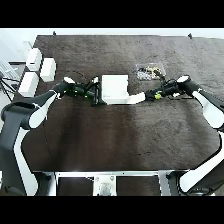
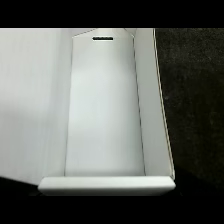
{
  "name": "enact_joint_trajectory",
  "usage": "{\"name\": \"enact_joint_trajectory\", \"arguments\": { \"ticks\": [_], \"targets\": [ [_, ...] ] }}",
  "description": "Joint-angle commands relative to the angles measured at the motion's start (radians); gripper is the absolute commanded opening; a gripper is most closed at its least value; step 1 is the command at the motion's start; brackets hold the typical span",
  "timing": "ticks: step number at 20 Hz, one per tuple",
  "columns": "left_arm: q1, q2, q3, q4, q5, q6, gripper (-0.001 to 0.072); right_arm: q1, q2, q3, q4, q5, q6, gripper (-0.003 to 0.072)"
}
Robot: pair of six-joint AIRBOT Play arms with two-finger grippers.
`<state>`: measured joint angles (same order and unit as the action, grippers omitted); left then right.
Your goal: Fold the box and place the chain.
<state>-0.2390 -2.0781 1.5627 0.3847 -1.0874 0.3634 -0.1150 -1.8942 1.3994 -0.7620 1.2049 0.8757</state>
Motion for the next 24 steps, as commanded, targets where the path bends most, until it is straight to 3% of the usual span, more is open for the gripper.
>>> {"name": "enact_joint_trajectory", "arguments": {
  "ticks": [1, 3, 8, 12, 24],
  "targets": [
    [0.0, 0.0, 0.0, 0.0, 0.002, 0.0, 0.0356, 0.011, -0.001, 0.043, 0.103, 0.1, 0.003, 0.001],
    [0.0, 0.0, 0.0, 0.0, 0.001, 0.0, 0.0357, 0.018, 0.0, 0.053, 0.122, 0.14, 0.003, 0.001],
    [0.0, 0.0, 0.0, 0.0, 0.001, -0.002, 0.0357, 0.026, -0.002, 0.052, -0.019, 0.08, 0.008, 0.001],
    [0.0, 0.0, 0.0, -0.002, 0.002, -0.008, 0.0356, 0.025, -0.017, 0.051, -0.042, 0.075, 0.014, 0.0011],
    [0.0, 0.0, 0.0, -0.003, 0.002, -0.008, 0.0357, 0.061, -0.077, 0.027, 0.198, 0.048, -0.048, 0.001]
  ]
}}
